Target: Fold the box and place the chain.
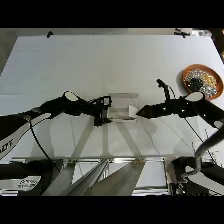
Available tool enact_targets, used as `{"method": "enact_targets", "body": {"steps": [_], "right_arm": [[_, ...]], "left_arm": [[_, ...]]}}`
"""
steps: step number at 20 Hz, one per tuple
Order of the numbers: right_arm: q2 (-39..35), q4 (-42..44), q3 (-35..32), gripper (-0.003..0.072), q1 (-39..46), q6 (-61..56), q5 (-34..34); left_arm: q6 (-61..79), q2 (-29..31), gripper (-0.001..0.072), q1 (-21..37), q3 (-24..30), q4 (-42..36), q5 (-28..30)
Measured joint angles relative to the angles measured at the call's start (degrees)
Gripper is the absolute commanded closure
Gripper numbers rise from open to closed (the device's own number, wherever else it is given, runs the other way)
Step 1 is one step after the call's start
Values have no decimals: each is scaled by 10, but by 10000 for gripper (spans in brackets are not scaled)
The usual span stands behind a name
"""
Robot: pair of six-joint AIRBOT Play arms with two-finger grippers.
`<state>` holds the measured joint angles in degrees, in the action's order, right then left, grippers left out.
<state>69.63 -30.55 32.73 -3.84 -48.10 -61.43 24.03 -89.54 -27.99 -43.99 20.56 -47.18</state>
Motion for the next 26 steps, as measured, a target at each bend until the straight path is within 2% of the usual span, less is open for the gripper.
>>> {"method": "enact_targets", "body": {"steps": [2, 7, 10, 21, 26], "right_arm": [[0, 7, 1, 251, -11, 0, 3], [0, -5, 6, 243, -47, -35, 44], [0, -47, 23, 243, -82, -86, 75], [0, -336, 107, 244, -225, -408, 145], [14, -466, 127, 244, -270, -543, 123]], "left_arm": [[0, 0, 395, 0, 0, 0, 0], [0, 0, 395, 0, 0, 0, 0], [0, 0, 395, 0, 0, 0, 1], [0, 0, 395, 0, 0, 0, -5], [1, 0, 395, 0, 0, 0, -3]]}}
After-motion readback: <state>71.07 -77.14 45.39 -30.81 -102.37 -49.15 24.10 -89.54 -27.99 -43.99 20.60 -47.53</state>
